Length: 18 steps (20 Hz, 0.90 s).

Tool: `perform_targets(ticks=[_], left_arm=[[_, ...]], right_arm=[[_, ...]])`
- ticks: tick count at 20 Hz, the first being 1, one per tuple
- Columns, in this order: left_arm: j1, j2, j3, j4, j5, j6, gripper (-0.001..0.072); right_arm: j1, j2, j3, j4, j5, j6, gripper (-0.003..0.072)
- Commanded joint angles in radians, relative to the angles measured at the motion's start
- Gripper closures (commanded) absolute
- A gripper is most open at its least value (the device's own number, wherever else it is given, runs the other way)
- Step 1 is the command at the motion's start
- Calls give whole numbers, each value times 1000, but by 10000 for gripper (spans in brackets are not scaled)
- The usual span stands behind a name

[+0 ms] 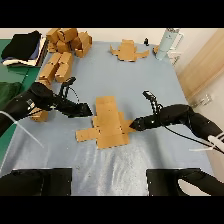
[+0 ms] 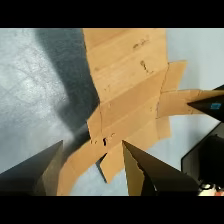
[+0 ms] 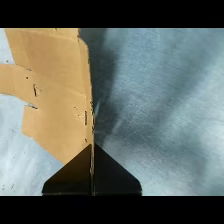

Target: Fold the box.

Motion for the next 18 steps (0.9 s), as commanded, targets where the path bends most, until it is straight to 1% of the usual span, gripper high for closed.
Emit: perform_targets(ticks=[1, 3, 4, 6, 7, 10, 12, 13, 14, 18], left_arm=[[27, -134, 1, -227, -29, 237, 144], [27, -223, 3, -339, -35, 363, 144], [27, -266, 12, -397, -56, 440, 144], [26, -339, 48, -499, -113, 570, 145], [26, -372, 76, -517, -119, 591, 145], [26, -436, 167, -512, -122, 590, 145], [22, -462, 212, -512, -148, 591, 147], [19, -477, 230, -496, -171, 591, 201], [14, -490, 243, -470, -192, 591, 226], [-13, -503, 262, -367, -204, 597, 228]], right_arm=[[37, 52, -50, -2, 66, 1, 684], [37, 52, -52, -3, 65, 0, 684], [37, 52, -52, -4, 65, 0, 684], [37, 50, -52, -8, 65, 1, 684], [37, 50, -52, -11, 65, 1, 684], [37, 50, -52, -12, 62, 1, 684], [37, 50, -52, -18, 63, 1, 684], [36, 50, -52, -19, 63, 1, 684], [37, 50, -52, -19, 64, 1, 684], [37, 50, -52, -19, 64, 1, 684]])
